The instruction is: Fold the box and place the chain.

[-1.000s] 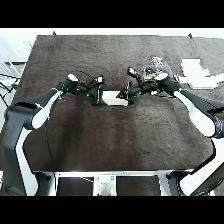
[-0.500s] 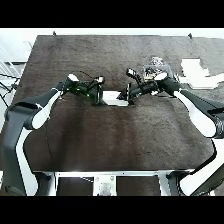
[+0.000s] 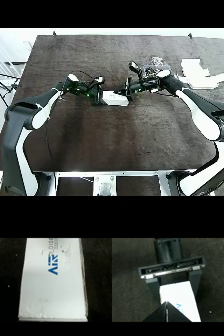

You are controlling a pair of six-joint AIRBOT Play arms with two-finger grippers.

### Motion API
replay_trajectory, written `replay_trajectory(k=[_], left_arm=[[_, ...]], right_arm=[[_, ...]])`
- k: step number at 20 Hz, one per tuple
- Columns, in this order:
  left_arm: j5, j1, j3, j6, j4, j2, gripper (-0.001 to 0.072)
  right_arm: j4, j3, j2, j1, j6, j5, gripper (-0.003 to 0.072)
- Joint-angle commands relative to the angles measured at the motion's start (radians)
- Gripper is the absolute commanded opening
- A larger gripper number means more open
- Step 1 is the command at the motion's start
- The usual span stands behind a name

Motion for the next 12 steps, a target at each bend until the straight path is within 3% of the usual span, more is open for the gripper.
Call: replay_trajectory(k=[1, 6, 12], left_arm=[[0.000, 0.000, 0.000, 0.002, 0.001, 0.000, 0.0533], [0.000, 0.000, 0.000, 0.002, 0.001, 0.000, 0.0533], [0.000, 0.000, 0.000, 0.002, 0.001, 0.000, 0.0533]], right_arm=[[0.006, -0.016, 0.047, 0.003, 0.020, 0.005, 0.0008], [0.011, -0.216, 0.392, -0.019, 0.078, -0.261, 0.0009], [0.011, -0.611, 0.843, -0.156, 0.247, -0.565, 0.0009]])
